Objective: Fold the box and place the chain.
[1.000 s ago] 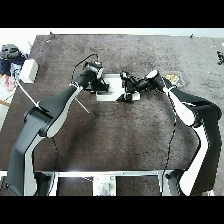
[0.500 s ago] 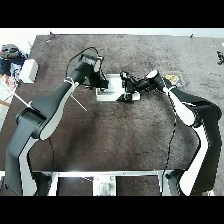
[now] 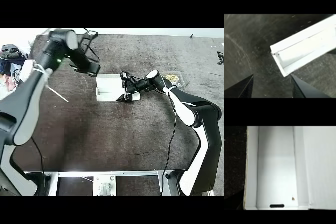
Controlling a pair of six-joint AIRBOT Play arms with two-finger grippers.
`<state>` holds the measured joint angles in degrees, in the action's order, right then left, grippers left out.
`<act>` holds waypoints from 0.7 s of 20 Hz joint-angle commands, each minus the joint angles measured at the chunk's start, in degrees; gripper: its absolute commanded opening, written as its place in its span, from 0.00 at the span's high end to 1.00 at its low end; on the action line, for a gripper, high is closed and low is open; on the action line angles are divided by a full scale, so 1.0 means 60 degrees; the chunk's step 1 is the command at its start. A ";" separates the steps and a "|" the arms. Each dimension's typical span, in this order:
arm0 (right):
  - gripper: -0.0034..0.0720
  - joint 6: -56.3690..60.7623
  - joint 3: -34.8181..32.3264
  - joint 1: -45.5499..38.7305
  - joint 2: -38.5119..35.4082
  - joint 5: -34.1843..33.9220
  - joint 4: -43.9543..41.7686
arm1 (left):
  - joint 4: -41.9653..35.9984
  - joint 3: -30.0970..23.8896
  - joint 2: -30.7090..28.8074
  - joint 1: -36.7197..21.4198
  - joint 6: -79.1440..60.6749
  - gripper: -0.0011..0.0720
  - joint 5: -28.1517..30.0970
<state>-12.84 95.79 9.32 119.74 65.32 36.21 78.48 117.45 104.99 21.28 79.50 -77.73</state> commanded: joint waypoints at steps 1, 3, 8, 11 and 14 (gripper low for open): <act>0.34 0.0004 0.0007 0.0004 -0.0007 0.0004 0.0000 | -0.3177 -0.0546 -0.0222 -0.1195 -0.3399 0.31 0.0364; 0.34 0.0004 0.0007 0.0004 -0.0007 0.0000 0.0000 | -0.3657 -0.0831 -0.0215 -0.1738 -0.4328 0.31 0.0678; 0.34 0.0004 0.0007 0.0004 -0.0007 0.0004 0.0000 | -0.5162 -0.1195 0.0168 -0.2131 -0.8040 0.31 0.1191; 0.34 0.0004 0.0007 0.0004 -0.0007 0.0000 0.0000 | -0.8338 -0.1566 0.1282 -0.2987 -1.0273 0.32 -0.0066; 0.34 0.0004 0.0007 0.0004 -0.0007 0.0004 0.0000 | -0.8080 -0.1614 0.2200 -0.3275 -1.3413 0.17 -0.0197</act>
<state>-12.84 95.79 9.32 119.74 65.32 36.21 35.53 108.60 113.45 3.79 19.53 -75.81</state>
